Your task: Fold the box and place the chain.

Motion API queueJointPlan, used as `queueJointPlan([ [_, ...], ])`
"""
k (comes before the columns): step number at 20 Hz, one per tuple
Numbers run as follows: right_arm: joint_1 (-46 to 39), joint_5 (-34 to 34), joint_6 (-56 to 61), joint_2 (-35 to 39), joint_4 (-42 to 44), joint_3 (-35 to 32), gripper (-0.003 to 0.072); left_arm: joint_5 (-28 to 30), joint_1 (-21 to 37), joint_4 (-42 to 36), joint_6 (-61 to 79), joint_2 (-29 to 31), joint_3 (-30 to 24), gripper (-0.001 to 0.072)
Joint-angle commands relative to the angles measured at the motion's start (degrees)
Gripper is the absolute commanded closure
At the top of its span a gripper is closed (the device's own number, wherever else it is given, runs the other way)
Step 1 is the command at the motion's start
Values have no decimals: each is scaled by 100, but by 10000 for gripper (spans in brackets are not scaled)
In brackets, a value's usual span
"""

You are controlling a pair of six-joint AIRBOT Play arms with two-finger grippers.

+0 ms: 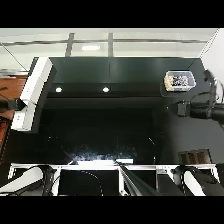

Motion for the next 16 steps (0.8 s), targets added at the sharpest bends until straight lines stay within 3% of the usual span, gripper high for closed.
queueJointPlan([
  [1,-2,-118,-59,2,22,850,667,-826,-50,-216,-614,415,634,9],
  [2,-2,-166,42,4,17,1200,667,-988,-177,-337,-861,584,776,145],
  [3,9,-63,321,4,96,1609,667,-1128,-356,-343,-1099,758,894,379],
  [4,66,146,404,9,166,2011,668,-1272,-579,-343,-1250,951,970,659],
  [6,363,280,428,96,-107,2662,668,-1397,-1172,-483,-1281,1381,984,683],
  [9,815,363,890,236,-890,2761,668,-1281,-2433,-490,-1681,1974,894,684],
  [11,1189,424,1294,236,-1690,2481,671,-911,-3394,-487,-1897,2404,581,684],
  [13,1545,293,1679,240,-2382,2006,673,-50,-4354,-476,-2026,2885,-59,684],
  [16,1836,-960,1884,487,-2804,911,674,776,-5272,-345,-2291,3342,-1132,683],
])
